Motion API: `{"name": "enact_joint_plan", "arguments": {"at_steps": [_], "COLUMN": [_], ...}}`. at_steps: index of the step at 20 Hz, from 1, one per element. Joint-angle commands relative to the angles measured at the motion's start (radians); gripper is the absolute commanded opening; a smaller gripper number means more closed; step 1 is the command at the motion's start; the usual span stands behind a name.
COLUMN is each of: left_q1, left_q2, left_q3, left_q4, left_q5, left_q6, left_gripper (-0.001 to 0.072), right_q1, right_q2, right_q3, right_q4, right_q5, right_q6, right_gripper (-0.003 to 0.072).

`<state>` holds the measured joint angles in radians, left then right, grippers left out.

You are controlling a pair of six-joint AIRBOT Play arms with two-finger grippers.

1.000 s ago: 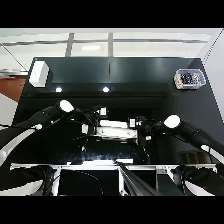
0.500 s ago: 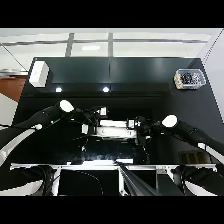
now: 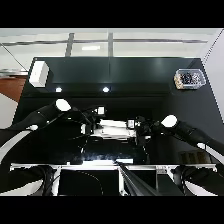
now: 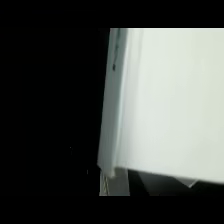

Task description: Fold the box and place the chain.

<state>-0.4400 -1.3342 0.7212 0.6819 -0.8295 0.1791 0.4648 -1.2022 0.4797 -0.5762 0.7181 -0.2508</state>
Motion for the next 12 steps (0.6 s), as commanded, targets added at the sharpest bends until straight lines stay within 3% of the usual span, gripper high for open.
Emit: {"name": "enact_joint_plan", "arguments": {"at_steps": [1, 2, 4, 6, 7, 9, 11, 12], "left_q1": [0.043, 0.058, 0.088, 0.116, 0.124, 0.115, 0.077, 0.05], "left_q2": [0.094, 0.129, 0.206, 0.275, 0.305, 0.336, 0.333, 0.329], "left_q3": [0.002, 0.002, 0.002, 0.002, 0.002, 0.001, -0.016, -0.033], "left_q4": [0.079, 0.107, 0.187, 0.264, 0.29, 0.275, 0.155, 0.09], "left_q5": [-0.062, -0.087, -0.159, -0.242, -0.294, -0.392, -0.475, -0.46], "left_q6": [-0.071, -0.107, -0.187, -0.302, -0.369, -0.48, -0.533, -0.531], "left_gripper": [0.0431, 0.0434, 0.0513, 0.0507, 0.0453, 0.0039, 0.0034, 0.0034], "right_q1": [0.0, 0.001, 0.0, 0.001, 0.0, 0.001, 0.001, 0.001], "right_q2": [0.0, 0.0, 0.0, 0.0, 0.0, 0.0, 0.0, 0.0], "right_q3": [0.0, 0.0, 0.0, 0.0, 0.0, 0.0, 0.0, 0.0], "right_q4": [-0.002, -0.002, -0.004, -0.004, -0.005, -0.004, -0.004, -0.003], "right_q5": [0.0, 0.0, 0.008, 0.008, 0.008, 0.009, 0.011, 0.011], "right_q6": [0.0, 0.0, 0.0, 0.0, 0.0, 0.0, 0.0, 0.0], "right_gripper": [0.0464, 0.0464, 0.0464, 0.0464, 0.0464, 0.0464, 0.0464, 0.0464]}}
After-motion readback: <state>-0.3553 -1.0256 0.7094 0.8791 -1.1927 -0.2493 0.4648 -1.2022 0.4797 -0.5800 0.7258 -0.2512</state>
